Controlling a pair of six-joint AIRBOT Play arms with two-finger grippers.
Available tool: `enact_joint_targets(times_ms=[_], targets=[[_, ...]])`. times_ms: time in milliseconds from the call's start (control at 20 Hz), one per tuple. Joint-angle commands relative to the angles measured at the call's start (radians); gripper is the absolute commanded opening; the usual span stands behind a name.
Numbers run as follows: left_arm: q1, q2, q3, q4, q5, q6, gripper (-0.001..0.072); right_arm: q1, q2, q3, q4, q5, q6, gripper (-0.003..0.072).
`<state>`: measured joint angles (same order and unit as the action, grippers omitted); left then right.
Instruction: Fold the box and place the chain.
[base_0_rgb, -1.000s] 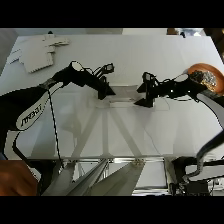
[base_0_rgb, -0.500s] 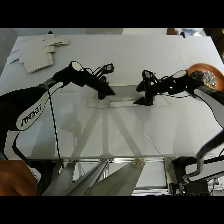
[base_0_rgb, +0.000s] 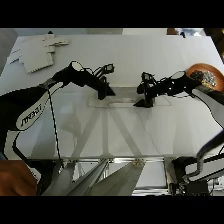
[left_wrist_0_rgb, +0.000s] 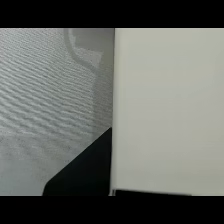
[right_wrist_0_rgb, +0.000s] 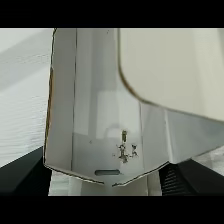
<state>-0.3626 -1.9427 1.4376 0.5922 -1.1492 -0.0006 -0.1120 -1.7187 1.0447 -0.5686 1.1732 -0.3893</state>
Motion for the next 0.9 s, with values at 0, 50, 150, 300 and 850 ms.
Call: enact_joint_targets(times_ms=[0, 50, 150, 300, 850], targets=[[0.0, -0.001, 0.0, 0.0, 0.001, 0.0, 0.0009, 0.001, -0.016, 0.001, 0.023, -0.011, -0.012, 0.0691], [0.0, -0.001, 0.0, 0.0, 0.001, 0.0, 0.0009, 0.001, -0.017, 0.001, 0.023, -0.011, -0.012, 0.0691], [0.0, -0.001, 0.0, 0.0, 0.001, 0.0, 0.0009, 0.001, -0.02, 0.001, 0.025, -0.012, -0.013, 0.0691], [0.0, -0.001, 0.0, 0.0, 0.001, 0.0, 0.0009, 0.0, -0.04, 0.003, 0.027, -0.008, -0.019, 0.0691], [0.0, -0.001, 0.0, 0.0, 0.001, 0.0, 0.0009, 0.0, -0.04, 0.003, 0.027, -0.006, -0.02, 0.0691]])
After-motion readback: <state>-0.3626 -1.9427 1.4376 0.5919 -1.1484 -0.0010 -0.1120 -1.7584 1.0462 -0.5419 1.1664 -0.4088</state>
